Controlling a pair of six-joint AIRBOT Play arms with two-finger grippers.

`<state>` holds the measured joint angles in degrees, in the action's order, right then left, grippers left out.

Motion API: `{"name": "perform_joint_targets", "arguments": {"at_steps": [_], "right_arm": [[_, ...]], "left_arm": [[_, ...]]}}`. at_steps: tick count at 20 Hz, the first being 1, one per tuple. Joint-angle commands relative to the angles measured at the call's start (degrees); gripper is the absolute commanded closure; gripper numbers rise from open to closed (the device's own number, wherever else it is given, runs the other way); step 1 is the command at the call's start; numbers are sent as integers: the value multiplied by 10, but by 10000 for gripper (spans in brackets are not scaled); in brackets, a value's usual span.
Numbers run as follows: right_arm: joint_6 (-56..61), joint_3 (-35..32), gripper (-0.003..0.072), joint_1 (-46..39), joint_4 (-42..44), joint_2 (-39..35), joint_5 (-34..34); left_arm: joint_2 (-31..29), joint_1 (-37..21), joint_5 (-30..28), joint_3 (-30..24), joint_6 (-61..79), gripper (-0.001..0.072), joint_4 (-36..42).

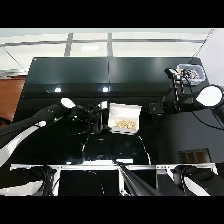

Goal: Fold the box and place the chain.

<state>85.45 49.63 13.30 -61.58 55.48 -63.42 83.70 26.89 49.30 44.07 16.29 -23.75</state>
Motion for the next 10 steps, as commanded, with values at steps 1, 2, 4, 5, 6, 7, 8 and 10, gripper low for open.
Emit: {"name": "perform_joint_targets", "arguments": {"at_steps": [1,2,4,5,6,7,8,10], "right_arm": [[-3,0,482,0,-5,0,9],[-4,0,482,0,-16,0,11],[-4,0,482,0,-35,0,21],[-4,0,482,-1,-35,2,33],[-4,2,482,-1,-35,6,42],[-4,7,482,-1,-34,13,47],[-4,16,482,-1,-34,22,49],[-4,35,480,-1,-34,43,52]], "left_arm": [[-11,0,-10,0,-21,368,-7],[-22,0,-28,0,-48,368,-26],[-45,0,-58,0,-98,368,-78],[-51,0,-66,0,-119,368,-99],[-52,0,-73,0,-143,368,-115],[-52,0,-80,-1,-169,368,-123],[-52,0,-89,-4,-189,368,-123],[-52,2,-101,-13,-194,368,-123]]}}
